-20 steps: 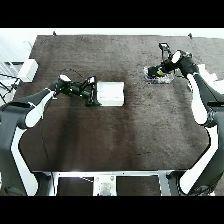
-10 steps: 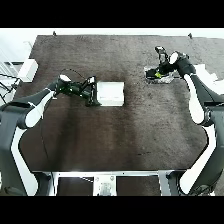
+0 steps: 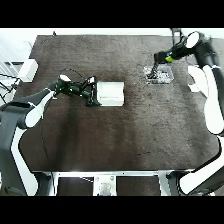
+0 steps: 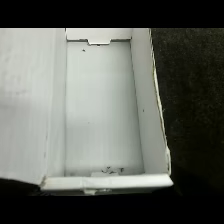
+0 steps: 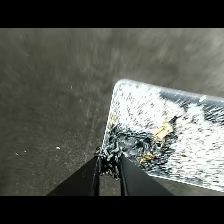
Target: Fold the box and place the chain.
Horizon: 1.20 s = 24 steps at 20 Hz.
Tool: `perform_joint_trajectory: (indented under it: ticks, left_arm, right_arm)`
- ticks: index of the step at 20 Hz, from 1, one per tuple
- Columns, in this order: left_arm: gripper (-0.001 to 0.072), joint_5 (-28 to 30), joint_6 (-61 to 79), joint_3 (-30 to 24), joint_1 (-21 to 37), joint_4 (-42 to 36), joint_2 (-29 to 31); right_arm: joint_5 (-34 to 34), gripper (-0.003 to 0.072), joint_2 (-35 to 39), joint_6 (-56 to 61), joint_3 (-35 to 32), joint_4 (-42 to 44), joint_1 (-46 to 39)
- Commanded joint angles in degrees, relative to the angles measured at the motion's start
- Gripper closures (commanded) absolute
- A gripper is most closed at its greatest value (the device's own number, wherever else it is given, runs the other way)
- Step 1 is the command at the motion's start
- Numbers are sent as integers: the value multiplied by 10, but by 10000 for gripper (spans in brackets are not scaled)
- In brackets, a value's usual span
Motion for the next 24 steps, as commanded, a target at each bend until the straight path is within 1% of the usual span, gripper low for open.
perform_joint_trajectory:
  ticks: [1, 9, 18, 22, 24]
  left_arm:
    - [215, 2, 0, 0, 1, 0, 0]
    - [215, 2, 0, 0, 1, 0, 0]
    - [215, 2, 0, 0, 1, 0, 0]
    - [215, 2, 0, 0, 1, 0, 0]
    - [216, 2, 0, 0, 1, 0, 0]
  right_arm:
    - [7, 679, 59, -11, 0, -8, 4]
    - [5, 680, 132, -30, 1, -17, 24]
    - [-24, 679, 254, -46, 1, -29, 70]
    - [-18, 680, 273, -46, 1, -29, 77]
    - [0, 679, 273, -45, 1, -27, 80]
